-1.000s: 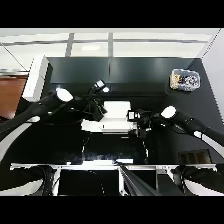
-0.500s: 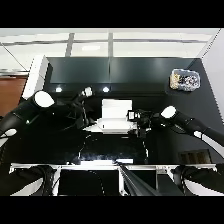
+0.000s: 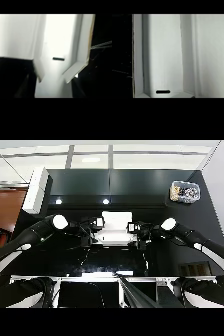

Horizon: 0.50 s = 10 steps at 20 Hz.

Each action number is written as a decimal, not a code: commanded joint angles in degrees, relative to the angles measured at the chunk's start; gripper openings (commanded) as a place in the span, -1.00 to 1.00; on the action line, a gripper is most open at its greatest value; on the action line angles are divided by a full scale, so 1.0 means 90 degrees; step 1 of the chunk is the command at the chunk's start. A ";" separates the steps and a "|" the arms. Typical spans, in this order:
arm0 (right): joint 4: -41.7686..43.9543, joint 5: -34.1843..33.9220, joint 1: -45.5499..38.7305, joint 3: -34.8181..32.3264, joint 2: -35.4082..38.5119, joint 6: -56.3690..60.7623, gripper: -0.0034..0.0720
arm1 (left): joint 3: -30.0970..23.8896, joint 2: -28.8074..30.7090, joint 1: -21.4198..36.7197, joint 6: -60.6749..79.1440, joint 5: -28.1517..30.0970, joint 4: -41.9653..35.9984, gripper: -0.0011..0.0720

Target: Fold the box and place the chain.

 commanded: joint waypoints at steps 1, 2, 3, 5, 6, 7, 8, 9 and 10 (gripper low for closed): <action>0.0000 0.0002 0.0005 0.0002 -0.0005 0.0002 -0.48 | -0.0019 -0.0068 -0.0131 0.0085 -0.0143 -0.0486 0.25; 0.0000 0.0005 0.0005 0.0002 -0.0005 0.0002 -0.48 | -0.0019 -0.0068 -0.0131 0.0085 -0.0175 -0.0488 -0.10; 0.0000 0.0002 0.0005 0.0002 -0.0005 0.0002 -0.48 | -0.0019 -0.0068 -0.0131 0.0087 -0.0163 -0.0517 -0.35; 0.0000 0.0002 0.0005 0.0002 -0.0005 0.0002 -0.48 | -0.0019 -0.0068 -0.0131 0.0087 -0.0034 -0.0758 -0.37; 0.0000 0.0002 0.0005 0.0002 -0.0005 0.0002 -0.48 | -0.0019 -0.0073 -0.0131 0.0087 0.0032 -0.0899 -0.37; 0.0000 0.0002 0.0005 0.0002 -0.0005 0.0002 -0.48 | -0.0019 -0.0083 -0.0131 0.0087 0.0068 -0.1076 -0.37; 0.0000 0.0002 0.0005 0.0002 -0.0005 0.0002 -0.48 | -0.0019 -0.0104 -0.0131 0.0090 0.0070 -0.1321 -0.37; 0.0000 0.0002 0.0005 0.0002 -0.0005 0.0002 -0.48 | -0.0022 -0.0151 -0.0131 0.0095 0.0068 -0.1537 -0.37; 0.0000 0.0002 0.0005 0.0002 -0.0005 0.0002 -0.48 | -0.0022 -0.0209 -0.0138 0.0095 0.0073 -0.1722 -0.37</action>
